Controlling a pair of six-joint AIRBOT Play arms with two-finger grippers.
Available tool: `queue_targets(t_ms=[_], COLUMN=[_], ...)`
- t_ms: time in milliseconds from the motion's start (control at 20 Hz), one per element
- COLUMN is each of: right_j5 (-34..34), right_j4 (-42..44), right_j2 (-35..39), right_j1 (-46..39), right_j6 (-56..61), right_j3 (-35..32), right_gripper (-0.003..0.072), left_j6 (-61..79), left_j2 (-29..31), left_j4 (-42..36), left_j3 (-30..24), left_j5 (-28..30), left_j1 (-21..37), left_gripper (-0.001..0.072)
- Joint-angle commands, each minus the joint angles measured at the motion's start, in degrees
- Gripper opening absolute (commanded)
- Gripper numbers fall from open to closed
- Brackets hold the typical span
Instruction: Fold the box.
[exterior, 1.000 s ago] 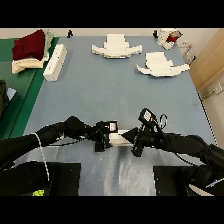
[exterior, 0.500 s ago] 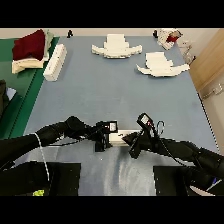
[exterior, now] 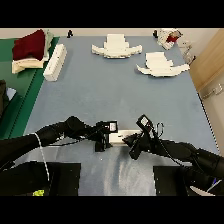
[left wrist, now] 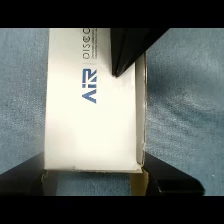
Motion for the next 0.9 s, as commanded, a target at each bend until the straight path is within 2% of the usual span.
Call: queue_targets(t_ms=[0, 850], right_j5=[-0.26, -0.13], right_j4=[-0.39, -1.29], right_j2=[-0.09, -0.09], right_j1=[0.07, 0.02], right_j6=[0.02, 0.02], right_j3=[-0.22, -0.2], right_gripper=[0.0005, 0.0006], left_j6=[0.02, 0.02], left_j2=[0.02, 0.02], left_j4=[0.0, 0.02], left_j3=[0.02, 0.02], left_j5=[0.0, 0.0], left_j1=[0.0, 0.0], left_gripper=[0.0468, 0.0468])
